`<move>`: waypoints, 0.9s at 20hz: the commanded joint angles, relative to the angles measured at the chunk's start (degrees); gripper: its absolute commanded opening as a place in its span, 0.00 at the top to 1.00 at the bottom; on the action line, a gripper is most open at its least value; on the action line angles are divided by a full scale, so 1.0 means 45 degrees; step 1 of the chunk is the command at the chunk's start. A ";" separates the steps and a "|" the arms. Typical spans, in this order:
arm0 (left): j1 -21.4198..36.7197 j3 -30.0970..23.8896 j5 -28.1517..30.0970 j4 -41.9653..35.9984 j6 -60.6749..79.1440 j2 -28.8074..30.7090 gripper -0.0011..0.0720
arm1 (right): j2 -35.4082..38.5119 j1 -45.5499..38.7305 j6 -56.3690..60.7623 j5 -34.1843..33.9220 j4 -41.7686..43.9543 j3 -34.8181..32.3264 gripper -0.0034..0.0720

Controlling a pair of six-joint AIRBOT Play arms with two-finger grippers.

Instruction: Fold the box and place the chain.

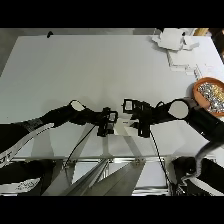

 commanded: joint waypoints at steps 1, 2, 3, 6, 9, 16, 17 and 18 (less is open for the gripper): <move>0.0000 0.0000 0.0000 0.0000 0.0000 0.0005 0.56 | 0.0466 0.0243 -0.0053 0.0078 -0.0301 -0.0219 0.56; 0.0000 0.0000 0.0005 0.0000 0.0000 0.0005 0.56 | 0.0466 0.0437 -0.0053 0.0058 -0.0398 -0.0257 0.53; 0.0000 0.0000 0.0000 0.0000 0.0000 0.0005 0.56 | 0.0466 0.0709 -0.0053 -0.0058 -0.0466 -0.0340 0.50; 0.0000 0.0000 0.0005 0.0000 0.0000 0.0005 0.56 | 0.0466 0.1248 -0.0015 -0.0228 -0.0884 -0.0476 0.50; 0.0000 0.0000 0.0000 0.0000 0.0000 0.0005 0.56 | 0.0466 0.1253 0.0112 -0.0549 -0.1001 -0.0476 0.50; 0.0000 0.0000 0.0000 0.0000 0.0000 0.0005 0.56 | 0.0452 0.1253 0.1355 -0.1307 -0.2273 -0.0476 0.62; 0.0000 0.0000 0.0005 0.0000 0.0000 0.0005 0.56 | 0.0452 0.1253 0.1355 -0.1331 -0.2273 -0.0476 0.67; 0.0000 0.0000 0.0000 0.0000 0.0000 0.0005 0.56 | 0.0452 0.1253 0.1355 -0.1345 -0.2263 -0.0476 0.67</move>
